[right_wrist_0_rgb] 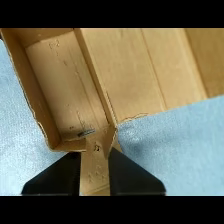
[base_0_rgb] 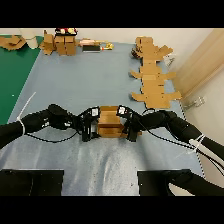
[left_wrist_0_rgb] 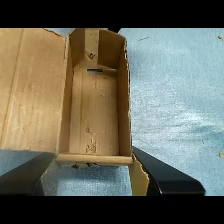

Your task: Fold the box.

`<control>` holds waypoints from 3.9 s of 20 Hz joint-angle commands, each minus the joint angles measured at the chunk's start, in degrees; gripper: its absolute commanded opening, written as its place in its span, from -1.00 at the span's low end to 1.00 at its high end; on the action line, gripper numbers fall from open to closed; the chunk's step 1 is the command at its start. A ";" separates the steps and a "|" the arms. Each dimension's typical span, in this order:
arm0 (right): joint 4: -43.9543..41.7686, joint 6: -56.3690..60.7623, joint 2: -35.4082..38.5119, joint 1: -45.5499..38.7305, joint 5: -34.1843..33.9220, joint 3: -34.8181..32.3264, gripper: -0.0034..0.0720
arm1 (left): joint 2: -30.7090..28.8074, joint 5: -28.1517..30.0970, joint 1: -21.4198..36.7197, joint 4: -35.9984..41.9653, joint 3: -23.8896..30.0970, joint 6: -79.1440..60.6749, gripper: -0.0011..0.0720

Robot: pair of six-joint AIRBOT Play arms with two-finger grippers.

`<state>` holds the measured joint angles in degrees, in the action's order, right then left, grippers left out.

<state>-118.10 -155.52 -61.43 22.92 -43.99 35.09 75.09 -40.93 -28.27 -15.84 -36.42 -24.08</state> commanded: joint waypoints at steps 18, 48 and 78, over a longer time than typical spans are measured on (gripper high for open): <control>-3.87 -3.98 -1.03 5.33 2.84 0.07 0.07 | 0.04 0.02 0.04 0.00 -0.04 -0.02 0.51; -0.66 54.55 1.99 -24.87 -9.11 -2.89 -0.91 | 0.04 0.02 0.04 0.00 -0.04 -0.02 0.51; -11.23 56.78 4.87 -5.60 -7.98 -2.14 0.20 | 0.04 0.02 0.04 0.00 -0.04 -0.02 0.51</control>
<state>-129.69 -99.04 -55.07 15.11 -53.39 32.71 75.09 -40.93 -28.23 -15.84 -36.42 -24.10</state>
